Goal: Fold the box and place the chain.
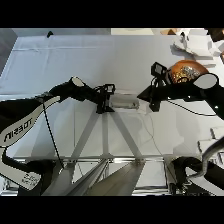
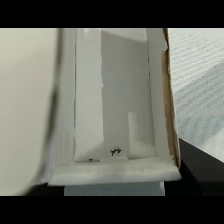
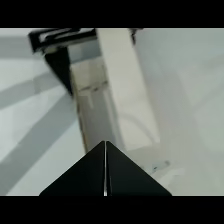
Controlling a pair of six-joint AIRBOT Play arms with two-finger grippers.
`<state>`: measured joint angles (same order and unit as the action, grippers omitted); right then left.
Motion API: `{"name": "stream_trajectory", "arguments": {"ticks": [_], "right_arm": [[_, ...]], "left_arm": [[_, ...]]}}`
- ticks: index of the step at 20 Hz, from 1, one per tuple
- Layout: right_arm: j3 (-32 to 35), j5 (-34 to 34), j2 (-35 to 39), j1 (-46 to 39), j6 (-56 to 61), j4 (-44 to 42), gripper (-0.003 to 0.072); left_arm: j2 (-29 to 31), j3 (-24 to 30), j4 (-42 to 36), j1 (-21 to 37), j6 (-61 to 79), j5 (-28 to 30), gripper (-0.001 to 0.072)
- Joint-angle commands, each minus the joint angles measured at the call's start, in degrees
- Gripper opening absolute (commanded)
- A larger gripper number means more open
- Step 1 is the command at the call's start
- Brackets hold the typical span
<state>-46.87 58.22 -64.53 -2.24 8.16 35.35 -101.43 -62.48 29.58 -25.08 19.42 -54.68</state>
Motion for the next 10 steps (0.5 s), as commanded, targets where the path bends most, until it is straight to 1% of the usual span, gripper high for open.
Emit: {"name": "stream_trajectory", "arguments": {"ticks": [1, 5, 8, 9, 10], "right_arm": [[-0.02, -8.66, -2.91, 0.02, 3.41, -5.03, 0.0005], [-0.02, -10.71, -7.3, 0.02, 3.85, -8.04, 0.0005], [-0.07, -11.26, -6.8, -0.04, 1.42, -13.97, 0.0005], [-0.09, -10.75, -6.43, -0.02, 0.55, -16.52, 0.0005], [-0.2, -8.72, -6.23, -0.02, 0.26, -17.92, 0.0005]], "left_arm": [[0.0, 0.0, 0.0, -0.02, 0.0, 0.0, 0.0188], [0.0, 0.0, 0.02, -0.02, 0.02, 0.0, 0.0188], [0.0, 0.02, 0.0, -0.02, 0.02, 0.0, 0.0188], [0.0, 0.0, 0.0, -0.02, 0.02, 0.0, 0.0188], [0.0, 0.0, 0.0, -0.02, 0.02, 0.0, 0.0188]]}}
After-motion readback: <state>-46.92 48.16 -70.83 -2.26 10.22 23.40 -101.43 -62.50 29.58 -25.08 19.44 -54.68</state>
